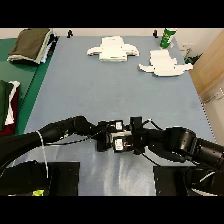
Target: Fold the box.
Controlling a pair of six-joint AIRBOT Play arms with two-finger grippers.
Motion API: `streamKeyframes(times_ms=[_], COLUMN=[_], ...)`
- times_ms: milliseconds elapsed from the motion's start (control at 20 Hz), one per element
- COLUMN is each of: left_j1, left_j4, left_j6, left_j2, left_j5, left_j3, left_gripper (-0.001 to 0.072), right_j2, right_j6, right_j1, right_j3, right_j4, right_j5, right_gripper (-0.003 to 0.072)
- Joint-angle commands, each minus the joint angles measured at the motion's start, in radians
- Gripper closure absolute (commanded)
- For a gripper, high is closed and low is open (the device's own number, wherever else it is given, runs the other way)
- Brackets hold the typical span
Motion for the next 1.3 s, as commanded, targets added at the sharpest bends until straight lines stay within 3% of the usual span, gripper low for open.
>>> streamKeyframes(times_ms=[0, 50, 100, 150, 850, 900, 1250], left_j1=[0.000, 0.000, 0.000, 0.000, 0.000, 0.000, 0.000], left_j4=[0.000, 0.000, 0.000, 0.000, 0.000, 0.000, 0.000], left_j6=[0.001, 0.001, 0.001, 0.001, 0.001, 0.001, 0.001], left_j2=[0.000, 0.000, 0.000, 0.000, 0.000, 0.000, 0.000], left_j5=[-0.001, -0.001, -0.001, -0.001, -0.001, -0.001, -0.001], left_j3=[0.000, 0.000, 0.000, 0.000, 0.000, 0.000, 0.000], left_gripper=[0.0117, 0.0117, 0.0117, 0.0117, 0.0117, 0.0117, 0.0117], right_j2=[-0.011, -0.019, -0.028, -0.036, -0.042, -0.037, 0.091], right_j6=[0.001, 0.001, 0.000, 0.000, -0.004, 0.001, 0.142], right_j1=[0.000, 0.000, 0.000, 0.000, 0.000, 0.000, -0.003], right_j3=[0.001, 0.001, 0.001, 0.001, 0.000, 0.000, 0.009], right_j4=[0.006, 0.019, 0.038, 0.055, 0.158, 0.161, 0.168], right_j5=[0.000, 0.000, -0.002, -0.003, -0.075, -0.071, -0.074], right_gripper=[0.0352, 0.0363, 0.0428, 0.0431, 0.0431, 0.0394, 0.0388])
